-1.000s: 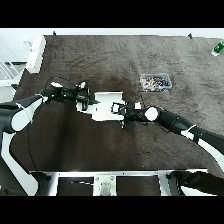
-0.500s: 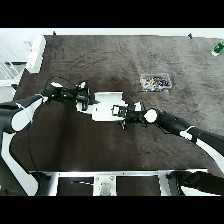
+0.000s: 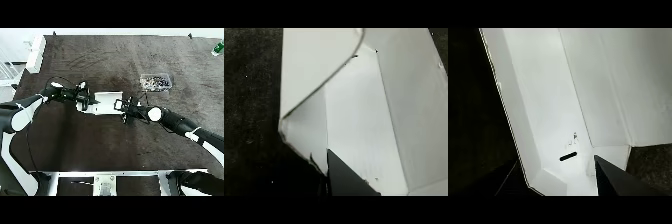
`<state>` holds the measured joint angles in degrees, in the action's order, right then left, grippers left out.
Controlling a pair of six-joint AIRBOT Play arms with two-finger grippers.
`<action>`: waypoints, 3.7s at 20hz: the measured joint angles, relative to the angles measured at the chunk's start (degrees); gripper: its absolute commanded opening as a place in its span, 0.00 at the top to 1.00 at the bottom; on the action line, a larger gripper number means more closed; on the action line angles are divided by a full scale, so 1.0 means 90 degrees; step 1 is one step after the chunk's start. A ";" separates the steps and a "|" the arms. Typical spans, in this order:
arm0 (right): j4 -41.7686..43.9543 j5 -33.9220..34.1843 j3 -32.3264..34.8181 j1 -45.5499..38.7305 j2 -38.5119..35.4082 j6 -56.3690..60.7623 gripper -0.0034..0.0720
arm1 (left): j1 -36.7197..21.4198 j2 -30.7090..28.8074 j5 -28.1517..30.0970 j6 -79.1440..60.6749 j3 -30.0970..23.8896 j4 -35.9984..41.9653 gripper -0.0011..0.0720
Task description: Fold the box and place the chain.
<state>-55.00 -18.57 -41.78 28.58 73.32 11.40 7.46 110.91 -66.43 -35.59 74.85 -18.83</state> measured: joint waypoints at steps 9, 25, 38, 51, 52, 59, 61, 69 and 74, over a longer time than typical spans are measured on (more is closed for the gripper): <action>0.0551 0.0012 -0.0233 -0.0248 0.0206 -0.0474 0.20 | 0.0000 0.0000 0.0000 0.0007 0.0000 0.0000 0.96; 0.2613 -0.2487 -0.1324 -0.1583 0.1185 -0.2506 0.02 | 0.0000 0.0000 -0.0005 0.0015 0.0000 -0.0002 0.96; 0.2640 -0.4602 -0.2970 -0.2149 0.2783 -0.2953 0.02 | 0.0000 0.0000 -0.0010 0.0015 0.0000 0.0000 0.96; 0.1790 -0.5294 -0.4058 -0.1977 0.3687 -0.3106 0.02 | 0.0000 0.0000 -0.0010 0.0017 0.0000 0.0000 0.96; 0.1787 -0.5294 -0.4075 -0.1936 0.3728 -0.3118 0.02 | 0.0000 0.0000 -0.0012 0.0017 0.0000 0.0000 0.96; 0.1761 -0.5243 -0.4114 -0.1800 0.3837 -0.3111 0.02 | 0.0000 0.0000 -0.0010 0.0015 0.0000 0.0000 0.96; 0.1773 -0.5183 -0.4114 -0.1790 0.3847 -0.3038 0.02 | 0.0000 0.0000 -0.0010 0.0015 0.0000 0.0000 0.96; 0.1671 -0.5051 -0.4114 -0.1836 0.3854 -0.2650 0.02 | 0.0000 0.0000 -0.0002 0.0015 0.0000 0.0002 0.96; 0.1559 -0.5037 -0.4114 -0.1851 0.3869 -0.2446 0.02 | 0.0000 0.0000 -0.0005 0.0015 0.0000 0.0000 0.96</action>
<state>-40.97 -63.90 -78.81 11.92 108.14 -10.61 7.46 110.91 -66.48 -35.46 74.85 -18.83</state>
